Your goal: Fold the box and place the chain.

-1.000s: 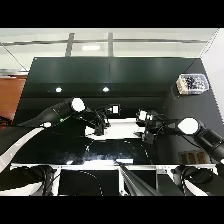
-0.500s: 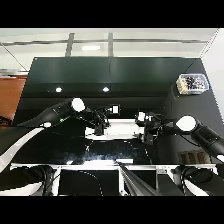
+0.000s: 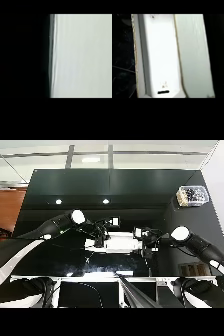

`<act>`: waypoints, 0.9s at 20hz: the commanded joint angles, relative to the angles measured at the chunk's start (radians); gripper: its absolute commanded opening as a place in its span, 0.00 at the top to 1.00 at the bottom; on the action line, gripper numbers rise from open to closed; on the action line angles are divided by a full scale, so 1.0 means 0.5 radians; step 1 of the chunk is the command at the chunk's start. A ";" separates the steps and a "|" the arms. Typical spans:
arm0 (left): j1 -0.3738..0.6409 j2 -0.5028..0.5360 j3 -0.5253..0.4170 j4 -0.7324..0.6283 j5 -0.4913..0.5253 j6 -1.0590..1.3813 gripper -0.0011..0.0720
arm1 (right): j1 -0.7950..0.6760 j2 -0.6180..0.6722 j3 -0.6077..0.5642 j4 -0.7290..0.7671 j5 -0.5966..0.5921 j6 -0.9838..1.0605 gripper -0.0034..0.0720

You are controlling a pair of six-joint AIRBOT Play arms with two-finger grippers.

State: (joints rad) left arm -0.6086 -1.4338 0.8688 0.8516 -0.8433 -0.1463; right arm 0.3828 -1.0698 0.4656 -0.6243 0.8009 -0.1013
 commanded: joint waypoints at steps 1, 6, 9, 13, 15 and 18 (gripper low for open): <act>-0.001 0.000 -0.001 0.000 0.002 -0.005 0.95 | -0.001 -0.076 -0.013 -0.005 -0.018 -0.032 0.10; -0.001 0.000 -0.001 -0.001 0.002 -0.005 0.95 | -0.001 -0.131 -0.015 -0.097 -0.055 -0.053 0.10; -0.001 0.000 -0.001 -0.002 0.002 -0.005 0.95 | -0.001 -0.140 -0.015 -0.090 -0.057 -0.068 0.10; -0.001 0.000 -0.001 -0.002 0.002 -0.005 0.95 | 0.000 -0.160 -0.015 0.013 -0.078 -0.132 0.10; -0.001 0.000 -0.001 -0.008 0.002 -0.005 0.95 | 0.000 -0.160 -0.015 0.045 -0.078 -0.153 0.10; -0.001 0.000 -0.001 -0.008 0.002 -0.005 0.95 | 0.000 -0.164 -0.015 0.044 -0.078 -0.153 0.10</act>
